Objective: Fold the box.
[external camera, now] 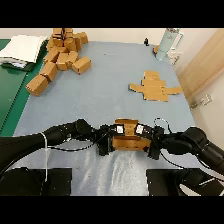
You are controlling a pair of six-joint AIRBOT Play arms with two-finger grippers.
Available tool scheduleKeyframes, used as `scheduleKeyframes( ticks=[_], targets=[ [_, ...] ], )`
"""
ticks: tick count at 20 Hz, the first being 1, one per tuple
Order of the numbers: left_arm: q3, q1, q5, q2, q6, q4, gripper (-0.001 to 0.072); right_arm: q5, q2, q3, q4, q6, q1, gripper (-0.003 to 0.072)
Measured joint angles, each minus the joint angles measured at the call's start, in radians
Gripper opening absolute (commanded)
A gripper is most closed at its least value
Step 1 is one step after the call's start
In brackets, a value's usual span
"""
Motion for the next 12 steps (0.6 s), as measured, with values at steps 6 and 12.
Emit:
scheduleKeyframes(
  ticks=[6,12],
  targets=[
    [0.0,0.0,0.0,0.0,0.0,0.0,0.0424,0.108,-0.086,-0.003,0.121,-0.169,0.001,0.0253],
    [0.0,0.0,0.0,0.0,0.002,0.0,0.0424,0.134,-0.104,-0.003,0.167,-0.234,0.017,0.0198]
  ],
)
